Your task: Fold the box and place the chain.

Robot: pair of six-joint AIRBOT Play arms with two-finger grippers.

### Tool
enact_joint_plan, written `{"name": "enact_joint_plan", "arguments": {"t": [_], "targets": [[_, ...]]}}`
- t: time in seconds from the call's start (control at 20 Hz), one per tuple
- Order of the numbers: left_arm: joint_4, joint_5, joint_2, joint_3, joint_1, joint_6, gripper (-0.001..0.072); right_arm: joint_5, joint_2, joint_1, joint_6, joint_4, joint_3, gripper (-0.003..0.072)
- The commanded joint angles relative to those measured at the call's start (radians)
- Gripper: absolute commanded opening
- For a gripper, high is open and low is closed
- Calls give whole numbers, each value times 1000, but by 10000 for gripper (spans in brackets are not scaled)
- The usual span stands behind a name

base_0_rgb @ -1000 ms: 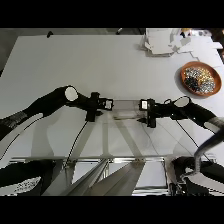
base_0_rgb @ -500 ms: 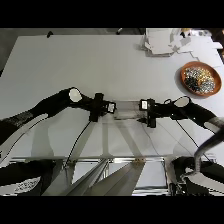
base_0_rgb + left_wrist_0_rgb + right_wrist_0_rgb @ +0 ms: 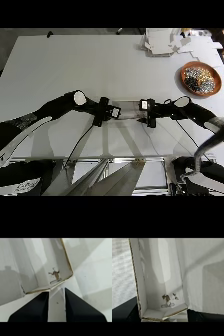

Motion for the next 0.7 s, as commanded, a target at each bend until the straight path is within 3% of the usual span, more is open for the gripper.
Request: {"name": "enact_joint_plan", "arguments": {"t": [0.0,0.25,0.65], "targets": [[-30,23,-1,0,-6,0,199,0,1,0,0,0,0,403],[-88,40,-3,0,-10,0,73,0,1,0,0,0,0,403],[-157,65,-31,0,-32,-19,65,0,1,0,0,0,0,403]]}}
